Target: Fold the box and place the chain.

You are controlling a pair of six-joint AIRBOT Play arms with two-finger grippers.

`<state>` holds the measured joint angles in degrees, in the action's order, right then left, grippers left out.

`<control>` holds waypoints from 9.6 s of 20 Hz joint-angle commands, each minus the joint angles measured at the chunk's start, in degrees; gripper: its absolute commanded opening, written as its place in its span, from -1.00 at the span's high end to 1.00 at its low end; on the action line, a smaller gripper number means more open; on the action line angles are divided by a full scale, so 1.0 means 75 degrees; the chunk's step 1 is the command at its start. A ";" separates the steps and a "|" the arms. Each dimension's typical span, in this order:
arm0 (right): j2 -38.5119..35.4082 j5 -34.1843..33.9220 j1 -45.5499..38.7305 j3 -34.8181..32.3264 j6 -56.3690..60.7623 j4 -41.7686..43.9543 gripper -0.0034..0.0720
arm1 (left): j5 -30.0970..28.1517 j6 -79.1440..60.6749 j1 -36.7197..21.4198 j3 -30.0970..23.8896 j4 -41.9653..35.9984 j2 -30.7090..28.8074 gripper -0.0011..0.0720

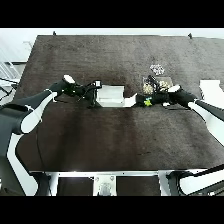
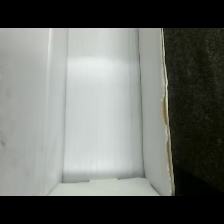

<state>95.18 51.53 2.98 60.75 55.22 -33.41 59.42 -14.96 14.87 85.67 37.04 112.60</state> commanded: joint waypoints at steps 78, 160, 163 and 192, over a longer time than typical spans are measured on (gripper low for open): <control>0.1842 0.2340 0.3512 0.4637 0.9177 -0.8032 0.72 | 0.0009 0.0017 0.0006 -0.0003 0.0000 0.0003 -0.31; -0.4870 -0.0667 0.3905 0.2092 0.4832 -0.5488 0.88 | 0.0023 0.0125 0.0006 -0.0003 0.0000 0.0003 -0.31; -0.4814 -0.1620 0.3838 0.1652 0.4829 -0.5485 0.87 | 0.0023 0.0163 0.0006 -0.0003 0.0000 0.0003 -0.31; -0.4159 -0.3086 0.3876 0.0965 0.4870 -0.4771 0.88 | 0.0000 0.0160 0.0006 -0.0003 0.0000 0.0003 -0.31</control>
<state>63.66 26.35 31.99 71.20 91.39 -71.94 59.37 -13.74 14.94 85.67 37.04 112.60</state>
